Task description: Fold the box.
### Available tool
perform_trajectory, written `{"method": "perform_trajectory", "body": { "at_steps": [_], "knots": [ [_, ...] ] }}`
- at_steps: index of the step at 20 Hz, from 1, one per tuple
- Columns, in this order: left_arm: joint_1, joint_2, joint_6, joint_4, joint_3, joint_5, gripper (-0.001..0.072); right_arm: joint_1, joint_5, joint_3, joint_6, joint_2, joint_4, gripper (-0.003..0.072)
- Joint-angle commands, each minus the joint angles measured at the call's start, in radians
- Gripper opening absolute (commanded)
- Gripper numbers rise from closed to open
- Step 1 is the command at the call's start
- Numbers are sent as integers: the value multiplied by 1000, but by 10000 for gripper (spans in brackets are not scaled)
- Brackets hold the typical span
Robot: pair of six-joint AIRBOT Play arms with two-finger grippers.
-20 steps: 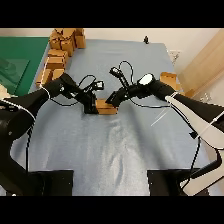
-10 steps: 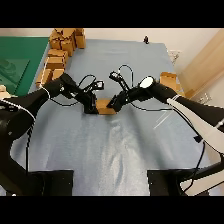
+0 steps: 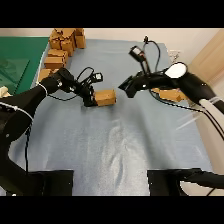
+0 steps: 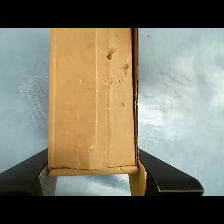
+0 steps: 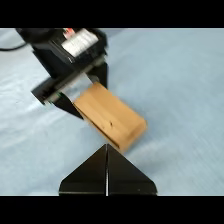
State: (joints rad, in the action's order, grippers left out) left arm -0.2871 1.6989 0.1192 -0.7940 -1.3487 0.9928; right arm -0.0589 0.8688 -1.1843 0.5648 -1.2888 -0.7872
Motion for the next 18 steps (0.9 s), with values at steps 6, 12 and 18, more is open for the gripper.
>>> {"method": "perform_trajectory", "body": {
  "at_steps": [6,12,18],
  "knots": [
    [93,-246,737,-163,-10,-91,200,-222,-14,325,137,334,-73,6],
    [242,-467,1102,-533,-2,38,201,-359,-13,431,142,454,-73,6],
    [438,-697,1118,-521,363,47,201,-405,-34,435,122,448,-69,6]
  ]
}}
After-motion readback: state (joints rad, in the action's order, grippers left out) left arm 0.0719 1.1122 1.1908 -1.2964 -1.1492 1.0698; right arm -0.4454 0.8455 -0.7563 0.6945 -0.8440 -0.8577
